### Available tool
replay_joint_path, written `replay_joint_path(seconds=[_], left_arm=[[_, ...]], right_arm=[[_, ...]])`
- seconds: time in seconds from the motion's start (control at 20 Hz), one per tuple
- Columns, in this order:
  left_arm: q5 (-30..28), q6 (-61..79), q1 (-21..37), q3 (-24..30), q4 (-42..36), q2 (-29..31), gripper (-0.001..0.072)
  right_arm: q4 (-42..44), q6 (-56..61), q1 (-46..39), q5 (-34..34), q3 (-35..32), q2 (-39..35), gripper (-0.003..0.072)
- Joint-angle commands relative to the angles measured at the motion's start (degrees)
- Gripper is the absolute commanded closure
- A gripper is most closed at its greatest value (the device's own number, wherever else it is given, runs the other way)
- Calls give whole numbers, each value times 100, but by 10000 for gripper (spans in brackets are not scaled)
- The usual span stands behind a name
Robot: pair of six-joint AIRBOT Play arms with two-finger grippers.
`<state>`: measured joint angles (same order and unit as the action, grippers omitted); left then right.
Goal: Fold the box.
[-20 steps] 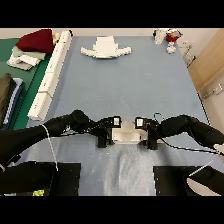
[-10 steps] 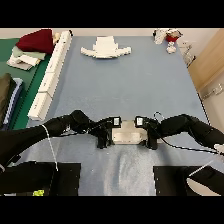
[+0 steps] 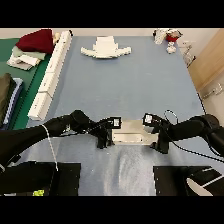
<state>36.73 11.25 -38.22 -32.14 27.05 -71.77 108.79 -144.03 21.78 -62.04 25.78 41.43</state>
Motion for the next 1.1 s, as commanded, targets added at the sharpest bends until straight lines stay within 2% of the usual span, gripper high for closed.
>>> replay_joint_path(seconds=[0.0, 0.05, 0.15, 0.2, 0.25, 0.35, 0.4, 0.5, 0.75, 1.05], left_arm=[[-15, -15, -2, -4, -7, -4, 239], [-15, -15, -2, -4, -7, -4, 239], [-15, -15, -2, -4, -7, -4, 239], [-15, -15, -2, -4, -7, -4, 239], [-15, -15, -2, -4, -7, -4, 239], [-13, -15, -2, -4, -7, -4, 239], [-15, -15, -2, -4, -7, -4, 239], [-15, -15, 0, -4, -7, -4, 239], [-17, -15, -2, -4, -7, -4, 239], [-15, -15, -2, -4, -7, -4, 239]], right_arm=[[153, 1775, 0, -1014, 11, -525, -34], [706, 2461, 0, -992, 11, -605, -13], [2306, 3683, 44, -538, 9, -581, 215], [2953, 4159, 164, 46, 9, -529, 275], [3305, 4503, 343, 763, 9, -468, 294], [3383, 5101, 769, 2323, 13, -240, 341], [3373, 5281, 857, 2918, 31, -94, 342], [3276, 5327, 815, 3661, 157, 247, 344], [3244, 5327, 544, 3727, 282, 1172, 350], [3246, 5327, 546, 3220, 284, 2124, 350]])
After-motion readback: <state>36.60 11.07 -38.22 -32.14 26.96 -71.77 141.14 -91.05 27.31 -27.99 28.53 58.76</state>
